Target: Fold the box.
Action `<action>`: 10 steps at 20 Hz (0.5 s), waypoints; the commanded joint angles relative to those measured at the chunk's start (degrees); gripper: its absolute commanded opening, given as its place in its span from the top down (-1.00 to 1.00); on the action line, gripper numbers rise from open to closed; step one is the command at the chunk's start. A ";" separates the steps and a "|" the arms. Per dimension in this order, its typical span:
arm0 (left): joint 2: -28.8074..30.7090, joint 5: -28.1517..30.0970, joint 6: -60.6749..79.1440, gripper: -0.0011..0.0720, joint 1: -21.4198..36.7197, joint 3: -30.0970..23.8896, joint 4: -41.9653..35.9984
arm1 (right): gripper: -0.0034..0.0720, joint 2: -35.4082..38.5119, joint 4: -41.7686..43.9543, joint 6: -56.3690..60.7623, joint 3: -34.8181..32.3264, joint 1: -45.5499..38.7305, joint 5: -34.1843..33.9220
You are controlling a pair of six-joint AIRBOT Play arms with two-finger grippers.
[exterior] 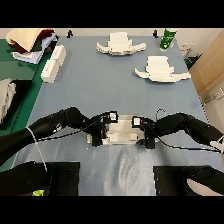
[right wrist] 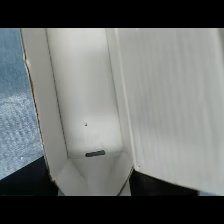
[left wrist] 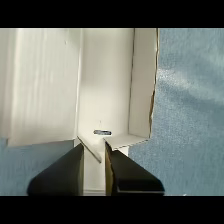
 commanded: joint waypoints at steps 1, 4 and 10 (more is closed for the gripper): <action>-0.17 0.68 2.45 0.93 -0.02 0.02 -4.79 | -0.27 -0.02 0.00 0.02 -0.02 0.02 0.00; -1.11 0.70 6.29 0.93 -0.02 0.07 -8.87 | -0.27 -0.02 0.00 0.02 -0.02 0.02 0.00; -1.31 0.39 4.24 0.93 0.11 0.11 -3.15 | -0.27 -0.02 0.00 0.02 -0.02 0.02 0.02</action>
